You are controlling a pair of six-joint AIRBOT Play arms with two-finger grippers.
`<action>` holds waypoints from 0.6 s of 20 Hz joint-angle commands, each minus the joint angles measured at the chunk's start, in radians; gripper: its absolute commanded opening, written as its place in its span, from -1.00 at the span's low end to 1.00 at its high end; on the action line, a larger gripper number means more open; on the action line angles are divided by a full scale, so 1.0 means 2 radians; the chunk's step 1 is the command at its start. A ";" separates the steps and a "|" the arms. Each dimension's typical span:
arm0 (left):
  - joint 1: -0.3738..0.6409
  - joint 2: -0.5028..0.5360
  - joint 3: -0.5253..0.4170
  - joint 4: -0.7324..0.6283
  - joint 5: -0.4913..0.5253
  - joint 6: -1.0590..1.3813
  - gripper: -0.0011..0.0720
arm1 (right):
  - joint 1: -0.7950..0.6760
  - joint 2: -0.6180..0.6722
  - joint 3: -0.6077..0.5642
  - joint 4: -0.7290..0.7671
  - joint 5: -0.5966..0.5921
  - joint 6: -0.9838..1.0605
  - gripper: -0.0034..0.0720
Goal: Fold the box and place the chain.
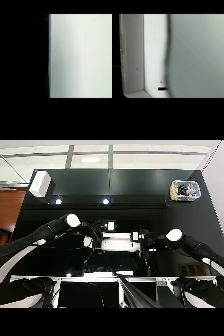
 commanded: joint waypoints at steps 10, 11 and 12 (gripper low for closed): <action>0.002 0.002 0.003 0.006 -0.003 -0.029 -0.89 | 0.001 0.000 0.000 0.000 -0.005 0.003 0.53; 0.002 0.003 0.009 0.012 -0.009 -0.030 -0.88 | 0.001 0.000 0.000 0.000 -0.005 0.003 0.51; 0.002 0.005 0.017 0.015 -0.015 -0.030 -0.57 | 0.001 0.000 0.000 0.000 -0.005 0.003 0.23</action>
